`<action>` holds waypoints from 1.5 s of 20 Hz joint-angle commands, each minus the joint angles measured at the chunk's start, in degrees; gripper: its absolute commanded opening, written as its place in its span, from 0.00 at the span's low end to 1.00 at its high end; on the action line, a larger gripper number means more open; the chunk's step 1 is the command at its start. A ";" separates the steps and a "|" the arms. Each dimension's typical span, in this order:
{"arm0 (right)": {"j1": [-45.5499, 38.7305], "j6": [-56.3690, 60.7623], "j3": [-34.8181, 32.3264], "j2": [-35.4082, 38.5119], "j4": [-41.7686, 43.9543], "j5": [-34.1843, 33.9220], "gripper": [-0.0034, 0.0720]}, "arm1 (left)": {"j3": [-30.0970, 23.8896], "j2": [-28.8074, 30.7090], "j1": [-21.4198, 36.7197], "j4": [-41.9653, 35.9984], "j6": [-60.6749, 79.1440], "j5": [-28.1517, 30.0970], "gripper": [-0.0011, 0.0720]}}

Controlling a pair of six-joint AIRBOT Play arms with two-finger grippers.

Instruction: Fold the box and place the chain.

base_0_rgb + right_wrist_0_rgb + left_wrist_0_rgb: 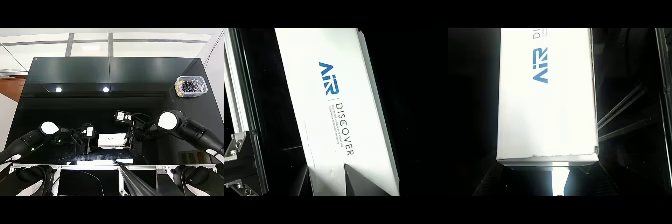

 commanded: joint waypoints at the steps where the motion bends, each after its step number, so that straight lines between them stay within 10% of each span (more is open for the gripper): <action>1: 1.38 1.07 -0.24 -0.17 -0.28 -0.33 0.36 | 0.04 -0.04 -0.02 -0.07 -0.07 0.02 0.47; 10: -3.93 16.57 5.18 -0.13 1.66 12.70 0.36 | 0.04 -0.04 -0.02 -0.07 -0.07 0.02 0.47; 11: -4.87 16.72 5.18 -0.13 2.99 13.42 0.10 | 0.04 -0.04 -0.02 -0.07 -0.07 0.02 0.47; 21: -8.33 17.09 0.22 -4.00 25.77 6.75 0.09 | 0.04 -0.04 -0.04 -0.07 -0.07 0.02 0.47; 30: -8.33 18.60 -6.56 -8.81 25.55 -0.31 0.09 | 0.04 -0.04 -0.02 -0.07 -0.07 0.02 0.47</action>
